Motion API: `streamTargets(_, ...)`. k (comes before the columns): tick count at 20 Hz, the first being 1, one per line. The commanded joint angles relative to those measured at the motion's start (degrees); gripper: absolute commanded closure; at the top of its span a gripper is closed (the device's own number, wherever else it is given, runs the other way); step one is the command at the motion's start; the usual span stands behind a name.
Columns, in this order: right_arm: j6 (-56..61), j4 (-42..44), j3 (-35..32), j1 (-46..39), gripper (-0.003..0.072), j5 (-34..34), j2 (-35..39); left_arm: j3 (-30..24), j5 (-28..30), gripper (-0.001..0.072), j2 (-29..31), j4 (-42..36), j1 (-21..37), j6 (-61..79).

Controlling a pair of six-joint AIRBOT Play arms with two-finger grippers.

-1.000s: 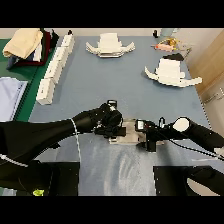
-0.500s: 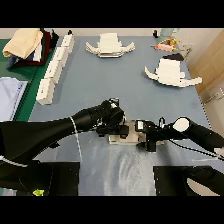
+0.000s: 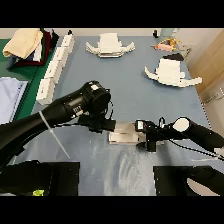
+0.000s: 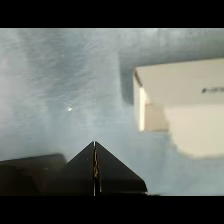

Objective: Fold the box.

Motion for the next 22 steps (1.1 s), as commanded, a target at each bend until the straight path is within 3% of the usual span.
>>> streamTargets(1, 0.02, 0.04, 0.04, -0.02, 0.0186, 0.02, 0.04, 0.17, -4.87, 0.0696, 3.85, 1.84, 1.09, 7.89)
streamTargets(6, 0.02, 0.04, 0.04, -0.02, 0.0186, 0.02, 0.04, -0.48, 0.61, 0.0696, 3.98, 2.14, 1.01, 20.92)
streamTargets(8, 0.02, 0.02, 0.04, -0.02, 0.0186, 0.02, 0.04, -1.25, 3.06, 0.0697, 4.55, -2.45, 3.17, 29.31)
streamTargets(13, 0.02, 0.04, 0.04, 0.00, 0.0186, 0.02, 0.04, -16.04, 15.30, 0.0694, 13.38, -16.57, 16.00, 73.64)
streamTargets(14, 0.02, 0.04, 0.04, 0.00, 0.0186, 0.02, 0.04, -18.58, 17.20, 0.0590, 14.80, -17.62, 17.86, 80.46)
streamTargets(15, 0.02, 0.04, 0.04, -0.02, 0.0186, 0.02, 0.04, -20.85, 20.50, 0.0140, 15.87, -19.15, 19.45, 85.35)
streamTargets(16, 0.02, 0.04, 0.04, 0.00, 0.0186, 0.02, 0.04, -23.26, 25.05, 0.0019, 16.39, -21.57, 21.33, 88.65)
streamTargets(18, 0.02, 0.04, 0.04, 0.00, 0.0186, 0.02, 0.04, -27.32, 31.28, 0.0011, 16.31, -26.69, 23.89, 96.76)
streamTargets(22, 0.02, 0.02, 0.04, 0.00, 0.0186, 0.00, 0.04, -33.94, 39.60, 0.0011, 14.49, -36.52, 23.65, 118.77)
